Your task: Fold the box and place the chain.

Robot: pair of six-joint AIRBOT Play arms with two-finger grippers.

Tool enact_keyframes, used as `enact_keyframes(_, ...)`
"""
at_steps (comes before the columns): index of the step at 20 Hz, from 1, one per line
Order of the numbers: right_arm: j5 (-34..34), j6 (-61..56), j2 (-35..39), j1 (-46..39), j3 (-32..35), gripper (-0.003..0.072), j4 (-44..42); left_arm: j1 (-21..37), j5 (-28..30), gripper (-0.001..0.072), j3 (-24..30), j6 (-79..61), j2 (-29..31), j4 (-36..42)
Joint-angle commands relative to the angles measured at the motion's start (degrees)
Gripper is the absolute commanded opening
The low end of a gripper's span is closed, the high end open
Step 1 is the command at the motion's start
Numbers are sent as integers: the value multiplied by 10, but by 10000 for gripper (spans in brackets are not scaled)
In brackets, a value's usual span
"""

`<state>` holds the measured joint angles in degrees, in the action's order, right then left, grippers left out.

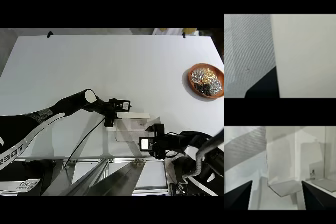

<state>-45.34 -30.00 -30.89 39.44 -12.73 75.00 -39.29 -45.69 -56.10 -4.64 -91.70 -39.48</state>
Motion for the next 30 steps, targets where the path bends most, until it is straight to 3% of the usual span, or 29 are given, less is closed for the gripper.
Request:
enact_keyframes(1,62,-8,0,25,30,688,48,0,0,11,0,0,0,0)
enact_keyframes(6,112,-32,-2,24,31,686,63,0,0,11,0,0,0,0)
enact_keyframes(13,116,-32,-2,24,22,685,58,0,0,11,0,0,0,0)
enact_keyframes(18,113,-31,-2,-43,-3,685,49,0,0,11,0,0,0,0)
enact_keyframes(30,107,-24,-7,-92,-8,686,-75,0,0,11,0,0,0,0)
